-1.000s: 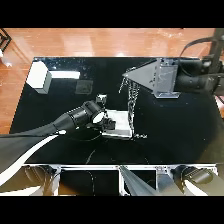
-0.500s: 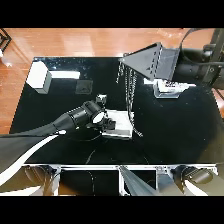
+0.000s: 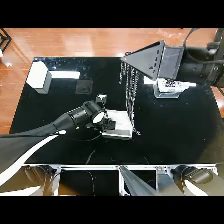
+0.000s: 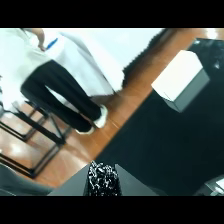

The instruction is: Fold the box and place the chain.

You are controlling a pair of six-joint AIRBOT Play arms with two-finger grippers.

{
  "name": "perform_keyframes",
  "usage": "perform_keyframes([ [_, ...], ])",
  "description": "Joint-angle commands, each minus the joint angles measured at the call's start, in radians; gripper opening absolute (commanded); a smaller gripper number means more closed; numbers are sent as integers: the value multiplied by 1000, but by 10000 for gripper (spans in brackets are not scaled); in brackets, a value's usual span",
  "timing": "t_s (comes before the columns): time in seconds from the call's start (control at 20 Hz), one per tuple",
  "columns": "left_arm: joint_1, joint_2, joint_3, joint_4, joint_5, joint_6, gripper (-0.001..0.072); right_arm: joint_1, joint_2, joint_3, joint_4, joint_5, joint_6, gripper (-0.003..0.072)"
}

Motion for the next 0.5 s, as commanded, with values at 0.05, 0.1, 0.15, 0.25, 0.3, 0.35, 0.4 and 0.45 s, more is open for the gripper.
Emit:
perform_keyframes([
  [0.05,0,0,0,0,3,0,24,0,0,1,108,-22,-27,15],
  [0.1,0,0,0,1,2,0,24,0,0,1,107,-22,-27,15],
  [0.15,0,0,0,0,2,0,24,0,0,1,110,-26,-27,15],
  [0.25,0,0,0,0,0,0,24,0,0,1,115,-29,-35,15],
  [0.3,0,0,0,0,0,0,24,0,0,1,100,-28,-34,16],
  [0.35,0,0,0,0,0,0,24,0,0,1,69,-19,-31,16],
  [0.4,0,0,0,0,0,0,23,0,0,0,23,3,-16,16],
  [0.45,0,0,0,0,-1,0,24,0,0,-1,-47,39,16,16],
])
